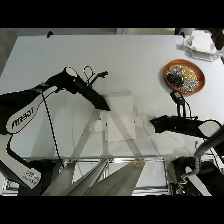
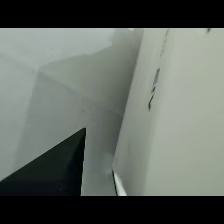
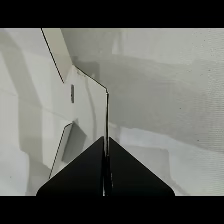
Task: Fold the box and place the chain.
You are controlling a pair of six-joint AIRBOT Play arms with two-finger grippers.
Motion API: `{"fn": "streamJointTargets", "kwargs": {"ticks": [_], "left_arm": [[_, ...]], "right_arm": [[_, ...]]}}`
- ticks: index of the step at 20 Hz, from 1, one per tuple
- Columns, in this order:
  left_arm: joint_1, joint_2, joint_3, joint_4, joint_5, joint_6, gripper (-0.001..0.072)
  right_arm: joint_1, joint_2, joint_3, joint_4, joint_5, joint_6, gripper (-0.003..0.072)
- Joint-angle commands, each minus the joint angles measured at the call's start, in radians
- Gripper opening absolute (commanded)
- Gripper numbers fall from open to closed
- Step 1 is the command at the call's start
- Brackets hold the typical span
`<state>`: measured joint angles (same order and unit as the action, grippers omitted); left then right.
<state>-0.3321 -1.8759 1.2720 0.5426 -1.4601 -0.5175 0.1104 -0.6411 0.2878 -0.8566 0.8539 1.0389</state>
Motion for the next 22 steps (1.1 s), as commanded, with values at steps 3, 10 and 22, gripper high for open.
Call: {"fn": "streamJointTargets", "kwargs": {"ticks": [3,10,22], "left_arm": [[-0.060,-0.011,0.003,0.033,-0.043,0.023,0.0364],[-0.023,-0.006,0.003,0.049,-0.123,0.019,0.0408],[0.039,0.010,-0.069,-0.021,-0.064,0.005,0.0542]], "right_arm": [[0.001,0.001,0.000,-0.003,-0.001,0.001,0.0013],[0.001,0.001,0.000,-0.003,-0.003,0.001,0.0013],[0.001,0.001,0.000,0.003,-0.013,0.009,0.0013]]}}
